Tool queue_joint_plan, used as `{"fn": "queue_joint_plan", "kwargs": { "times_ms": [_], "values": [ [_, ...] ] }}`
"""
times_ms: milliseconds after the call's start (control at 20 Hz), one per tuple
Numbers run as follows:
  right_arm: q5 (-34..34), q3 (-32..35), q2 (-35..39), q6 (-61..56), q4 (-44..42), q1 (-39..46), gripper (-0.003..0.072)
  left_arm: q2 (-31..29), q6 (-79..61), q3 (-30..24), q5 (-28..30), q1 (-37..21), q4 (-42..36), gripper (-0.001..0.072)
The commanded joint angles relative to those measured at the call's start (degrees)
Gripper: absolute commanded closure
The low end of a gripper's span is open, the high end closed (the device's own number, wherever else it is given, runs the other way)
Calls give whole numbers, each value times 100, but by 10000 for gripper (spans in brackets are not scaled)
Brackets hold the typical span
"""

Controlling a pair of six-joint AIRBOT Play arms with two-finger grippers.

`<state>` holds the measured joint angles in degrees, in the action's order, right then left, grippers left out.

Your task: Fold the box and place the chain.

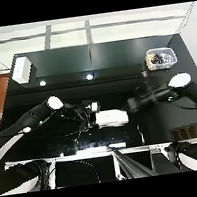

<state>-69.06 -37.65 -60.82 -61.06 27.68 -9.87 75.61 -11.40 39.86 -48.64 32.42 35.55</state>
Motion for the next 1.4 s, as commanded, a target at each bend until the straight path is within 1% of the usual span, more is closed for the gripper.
{"fn": "queue_joint_plan", "kwargs": {
  "times_ms": [0,50,150,250,300,400,450,550,650,700,750,800,950,1050,1200,1350],
  "values": [
    [-772,-343,586,-4,20,1075,677,-17,448,7,-2,-4,7,-4],
    [-807,-348,708,-7,90,1362,677,-55,667,7,-4,-7,114,-4],
    [-957,-348,815,-7,258,1818,677,-249,1152,9,-177,-13,649,-5],
    [-1049,-348,815,-4,404,2114,677,-621,1847,7,-411,-72,1248,-5],
    [-1045,-348,815,-2,435,2216,677,-820,2100,7,-549,-136,1377,-5],
    [-990,-348,815,2,437,2315,677,-1204,2326,7,-822,-229,1329,-5],
    [-944,-348,815,2,452,2312,677,-1364,2404,7,-824,-188,1220,-5],
    [-868,-348,815,4,452,2308,677,-1456,2415,44,-627,55,973,-5],
    [-839,-348,815,11,452,2308,677,-1294,2754,160,-87,439,951,0],
    [-826,-348,815,28,455,2308,677,-1106,2979,238,203,612,737,1],
    [-807,-348,815,33,455,2308,677,-890,2979,343,319,734,442,1],
    [-798,-348,815,44,455,2308,677,-660,2970,485,380,855,280,1],
    [-804,-348,815,44,501,2308,677,-33,2975,953,389,1117,275,1],
    [-804,-345,815,44,656,2308,677,258,2979,1097,382,1165,286,1],
    [-800,-345,815,46,706,2308,676,424,2979,1123,376,1165,295,1],
    [-782,-345,815,103,708,2308,677,461,2977,1123,361,1165,295,1]
  ]
}}
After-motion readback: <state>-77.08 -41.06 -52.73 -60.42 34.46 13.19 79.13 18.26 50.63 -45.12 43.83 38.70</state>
